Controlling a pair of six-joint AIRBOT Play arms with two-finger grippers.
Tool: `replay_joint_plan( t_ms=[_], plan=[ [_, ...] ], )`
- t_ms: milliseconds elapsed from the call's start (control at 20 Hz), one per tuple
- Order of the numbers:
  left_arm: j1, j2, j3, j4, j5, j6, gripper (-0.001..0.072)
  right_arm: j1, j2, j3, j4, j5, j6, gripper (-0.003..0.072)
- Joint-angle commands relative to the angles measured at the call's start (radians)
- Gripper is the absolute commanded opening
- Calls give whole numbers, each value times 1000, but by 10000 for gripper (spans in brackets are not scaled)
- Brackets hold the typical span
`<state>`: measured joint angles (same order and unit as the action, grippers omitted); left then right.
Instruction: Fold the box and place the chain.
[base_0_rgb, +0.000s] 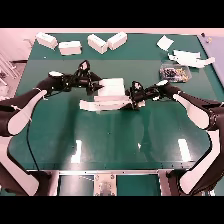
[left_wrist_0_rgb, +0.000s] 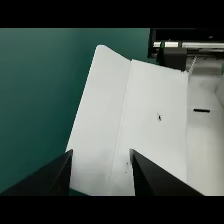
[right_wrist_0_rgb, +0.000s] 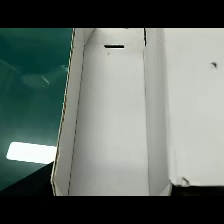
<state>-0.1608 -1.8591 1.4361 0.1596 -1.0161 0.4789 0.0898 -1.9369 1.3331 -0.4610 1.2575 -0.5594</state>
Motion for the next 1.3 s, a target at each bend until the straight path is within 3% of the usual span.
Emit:
replay_joint_plan(
  t_ms=[0, 150, 200, 250, 300, 500, 600, 850, 950, 1000, 1250],
  plan=[
    [42, 1, 54, -5, -171, -33, 436, 0, 0, 0, 1, 0, 1, 569],
    [90, 10, 82, 77, -233, -90, 437, 0, 0, 0, 1, 0, 1, 569],
    [105, 20, 82, 138, -233, -114, 508, 0, 0, 0, 1, 0, 2, 569],
    [116, 28, 82, 200, -232, -148, 640, 0, 0, 0, 0, 0, 1, 569],
    [126, 32, 83, 264, -235, -204, 673, 0, 0, 0, 1, 0, 1, 569],
    [101, 31, 80, 525, -334, -310, 672, 0, 0, 0, 1, 0, 1, 569],
    [76, 31, 77, 550, -334, -351, 673, 0, 0, 0, 1, 0, 1, 569],
    [45, 31, -5, 550, -224, -363, 675, 0, 0, -1, 1, 0, 2, 569],
    [45, 31, -10, 541, -221, -367, 676, 0, 0, -1, 1, 0, 1, 569],
    [45, 31, -10, 532, -220, -367, 720, 0, 0, -1, 1, 0, 2, 569],
    [45, 30, -10, 529, -171, -432, 720, 0, 0, -2, 1, 0, 2, 569]
  ],
)
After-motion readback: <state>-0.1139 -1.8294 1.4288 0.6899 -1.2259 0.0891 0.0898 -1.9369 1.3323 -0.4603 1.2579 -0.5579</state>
